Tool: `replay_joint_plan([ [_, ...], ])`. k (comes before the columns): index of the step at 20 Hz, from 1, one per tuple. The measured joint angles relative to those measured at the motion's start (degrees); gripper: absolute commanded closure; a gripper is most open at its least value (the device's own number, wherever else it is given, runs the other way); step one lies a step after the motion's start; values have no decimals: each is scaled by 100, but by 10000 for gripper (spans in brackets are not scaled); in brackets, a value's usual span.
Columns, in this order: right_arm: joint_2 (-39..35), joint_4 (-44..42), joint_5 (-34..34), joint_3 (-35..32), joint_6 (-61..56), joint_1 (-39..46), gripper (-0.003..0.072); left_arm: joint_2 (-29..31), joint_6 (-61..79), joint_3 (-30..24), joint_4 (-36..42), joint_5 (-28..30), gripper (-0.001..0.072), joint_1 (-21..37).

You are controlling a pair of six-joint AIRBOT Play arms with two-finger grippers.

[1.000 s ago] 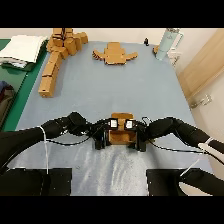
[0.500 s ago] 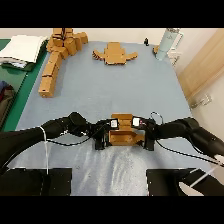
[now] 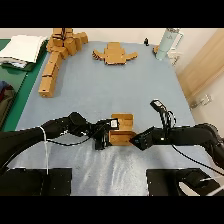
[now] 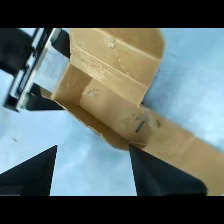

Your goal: Fold the box.

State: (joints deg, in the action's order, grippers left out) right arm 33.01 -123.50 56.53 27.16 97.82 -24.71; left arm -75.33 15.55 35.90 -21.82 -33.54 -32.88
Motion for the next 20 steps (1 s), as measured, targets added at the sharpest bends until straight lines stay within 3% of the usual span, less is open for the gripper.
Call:
replay_joint_plan([
  [4, -59, -221, -291, 0, -1106, 0, 10, 0, 0, 0, -2, 0, 187, 0],
  [5, -33, -271, -352, 0, -1360, 0, 174, 0, 0, 0, -2, 0, 187, 0],
  [6, 13, -326, -400, 0, -1565, -4, 277, 0, 0, 0, -2, 0, 187, 0],
  [9, 356, -614, -682, 15, -1908, -118, 291, 0, 0, 0, 0, 0, 187, 0],
  [11, 728, -732, -938, 122, -2013, -188, 439, 0, 2, 0, -2, 2, 187, 0],
  [12, 951, -772, -1045, 221, -2041, -208, 473, 0, 2, 0, -2, 2, 187, 0],
  [18, 2398, -675, -1384, 1126, -1753, -251, 476, 0, 2, 0, -2, 11, 187, 0],
  [19, 2658, -616, -1399, 1250, -1707, -256, 504, 0, 2, 0, 0, 11, 187, 0],
  [20, 2892, -581, -1414, 1340, -1665, -262, 584, 0, 2, 0, 0, 9, 187, 0],
])
